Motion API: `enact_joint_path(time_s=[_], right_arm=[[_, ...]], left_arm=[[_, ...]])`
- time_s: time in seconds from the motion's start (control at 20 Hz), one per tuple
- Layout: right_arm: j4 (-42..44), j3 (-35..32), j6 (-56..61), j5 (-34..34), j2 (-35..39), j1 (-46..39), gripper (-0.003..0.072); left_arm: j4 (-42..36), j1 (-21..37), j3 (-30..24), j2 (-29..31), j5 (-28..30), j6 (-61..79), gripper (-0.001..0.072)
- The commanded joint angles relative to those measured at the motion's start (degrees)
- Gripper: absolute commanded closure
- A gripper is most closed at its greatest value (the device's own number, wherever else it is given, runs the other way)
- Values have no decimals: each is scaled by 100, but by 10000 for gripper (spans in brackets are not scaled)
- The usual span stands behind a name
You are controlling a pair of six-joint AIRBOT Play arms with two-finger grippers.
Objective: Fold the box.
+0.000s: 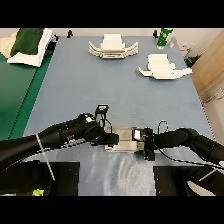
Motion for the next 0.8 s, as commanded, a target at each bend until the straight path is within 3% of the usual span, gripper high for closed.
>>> enact_joint_path(time_s=[0.0,0.2,0.3,0.65,0.75], right_arm=[[0,-2,2,0,0,-2,154],[0,-2,2,0,0,-2,154],[0,-2,2,0,0,-2,154],[0,-2,2,0,0,-2,154],[0,-2,2,0,0,-2,154]], left_arm=[[407,-166,396,-435,-492,-483,231],[562,-291,691,-743,-645,-748,232],[612,-297,826,-905,-737,-743,296],[734,-297,925,-1187,-946,-1049,304],[809,-297,929,-1187,-909,-1193,354]])
